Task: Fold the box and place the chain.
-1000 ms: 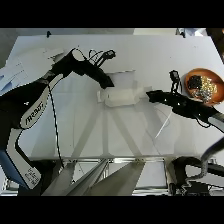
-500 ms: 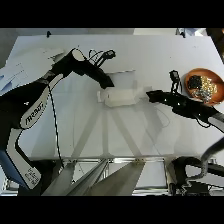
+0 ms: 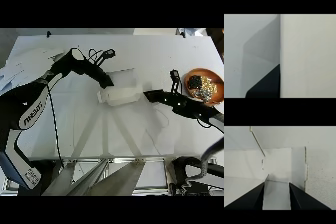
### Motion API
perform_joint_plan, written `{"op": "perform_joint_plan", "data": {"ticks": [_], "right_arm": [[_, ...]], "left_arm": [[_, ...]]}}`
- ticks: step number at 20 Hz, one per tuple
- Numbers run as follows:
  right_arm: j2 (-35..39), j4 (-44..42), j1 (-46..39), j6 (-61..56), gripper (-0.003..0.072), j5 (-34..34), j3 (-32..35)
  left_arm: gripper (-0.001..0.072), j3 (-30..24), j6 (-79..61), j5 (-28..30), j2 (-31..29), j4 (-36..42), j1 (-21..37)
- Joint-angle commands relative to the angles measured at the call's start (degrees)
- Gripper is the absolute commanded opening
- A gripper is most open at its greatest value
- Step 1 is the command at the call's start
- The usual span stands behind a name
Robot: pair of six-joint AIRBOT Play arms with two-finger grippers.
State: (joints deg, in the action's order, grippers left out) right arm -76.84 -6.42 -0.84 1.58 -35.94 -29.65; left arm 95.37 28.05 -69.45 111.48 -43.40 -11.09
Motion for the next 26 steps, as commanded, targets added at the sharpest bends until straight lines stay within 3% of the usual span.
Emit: {"op": "perform_joint_plan", "data": {"ticks": [1, 6, 9, 14, 18, 22, 26], "right_arm": [[2.1, -0.1, 0.0, -0.5, 0.0334, 1.6, -0.2], [7.0, -0.1, 0.0, 0.2, 0.0335, 14.4, -0.2], [7.2, 0.1, 0.0, 0.2, 0.0335, 14.6, -0.2], [7.2, 0.1, 0.0, 0.2, 0.0335, 14.5, -0.2], [7.2, 0.1, 0.0, 0.2, 0.0335, 14.4, -0.2], [7.2, 0.1, 0.0, 0.2, 0.0335, 14.4, -0.2], [7.2, 0.1, 0.0, 0.2, 0.0335, 14.4, -0.2]], "left_arm": [[0.0006, 0.0, -5.9, -5.4, -2.2, 0.0, 0.0], [0.0001, 0.0, -8.9, -12.5, -6.6, -0.2, 0.0], [0.0000, 0.0, -8.9, -12.8, -8.7, -0.8, 0.0], [0.0000, 0.0, -8.6, -18.7, -10.0, -3.2, 0.1], [0.0000, -0.6, -8.6, -17.4, -10.5, -6.4, 2.8], [0.0001, -3.4, -12.1, -15.1, -10.6, 0.2, 5.7], [0.0004, -10.8, -20.4, -7.8, -10.6, 6.6, 5.6]]}}
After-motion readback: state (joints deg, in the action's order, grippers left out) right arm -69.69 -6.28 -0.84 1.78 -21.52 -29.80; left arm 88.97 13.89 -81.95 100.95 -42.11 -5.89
